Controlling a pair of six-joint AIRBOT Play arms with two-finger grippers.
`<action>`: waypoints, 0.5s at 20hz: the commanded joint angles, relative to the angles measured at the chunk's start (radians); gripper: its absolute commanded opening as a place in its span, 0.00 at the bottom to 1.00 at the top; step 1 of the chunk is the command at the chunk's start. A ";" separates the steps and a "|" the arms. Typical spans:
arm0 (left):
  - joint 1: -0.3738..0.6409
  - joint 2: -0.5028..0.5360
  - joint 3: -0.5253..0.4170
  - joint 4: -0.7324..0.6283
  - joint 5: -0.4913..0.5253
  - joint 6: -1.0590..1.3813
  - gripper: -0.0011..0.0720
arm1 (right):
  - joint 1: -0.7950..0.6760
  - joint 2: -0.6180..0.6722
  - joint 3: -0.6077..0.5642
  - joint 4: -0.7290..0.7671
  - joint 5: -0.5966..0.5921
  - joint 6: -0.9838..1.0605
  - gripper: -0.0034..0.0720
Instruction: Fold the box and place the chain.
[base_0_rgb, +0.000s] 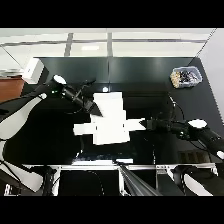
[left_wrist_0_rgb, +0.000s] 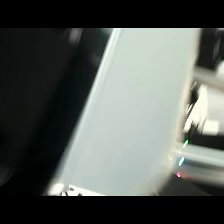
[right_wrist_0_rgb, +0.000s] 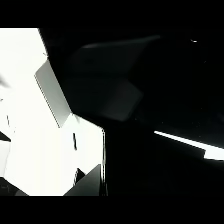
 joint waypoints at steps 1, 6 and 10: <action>-0.024 -0.034 0.053 0.082 -0.053 0.015 0.65 | 0.001 0.001 0.000 0.000 0.002 0.000 0.06; -0.037 -0.047 0.065 0.082 -0.050 0.062 0.17 | 0.001 0.001 0.000 -0.003 0.005 0.000 0.06; -0.028 -0.044 0.065 0.082 -0.048 0.065 0.05 | -0.001 0.001 0.000 -0.008 0.003 0.000 0.75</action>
